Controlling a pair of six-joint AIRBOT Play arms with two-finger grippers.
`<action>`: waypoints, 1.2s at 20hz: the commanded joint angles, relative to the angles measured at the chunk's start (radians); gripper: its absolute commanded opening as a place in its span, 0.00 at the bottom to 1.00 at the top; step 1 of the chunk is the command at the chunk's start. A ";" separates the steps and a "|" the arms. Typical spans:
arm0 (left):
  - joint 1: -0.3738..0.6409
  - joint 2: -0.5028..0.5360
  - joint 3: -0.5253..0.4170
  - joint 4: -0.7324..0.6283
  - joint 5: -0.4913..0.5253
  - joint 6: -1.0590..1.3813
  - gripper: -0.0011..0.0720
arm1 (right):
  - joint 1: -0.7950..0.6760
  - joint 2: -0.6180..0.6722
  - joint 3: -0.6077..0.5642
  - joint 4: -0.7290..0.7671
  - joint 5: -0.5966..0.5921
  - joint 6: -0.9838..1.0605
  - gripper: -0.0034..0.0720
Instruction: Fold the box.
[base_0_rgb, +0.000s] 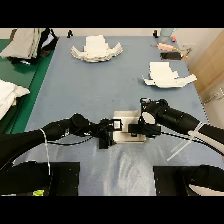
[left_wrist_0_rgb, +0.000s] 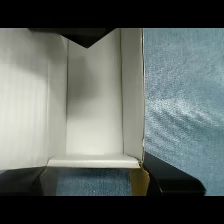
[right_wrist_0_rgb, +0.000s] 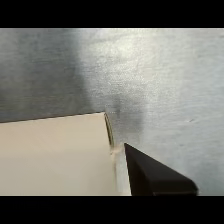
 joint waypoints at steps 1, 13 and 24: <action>0.000 0.001 0.000 0.000 -0.001 0.000 0.73 | 0.000 0.008 0.038 0.010 0.112 -0.021 0.78; 0.000 0.001 0.000 0.000 -0.001 0.000 0.73 | -0.213 0.237 0.111 -0.100 0.296 -0.179 0.05; 0.000 0.001 0.000 0.000 -0.001 0.000 0.73 | -0.832 -0.195 0.111 1.033 0.157 -1.164 0.05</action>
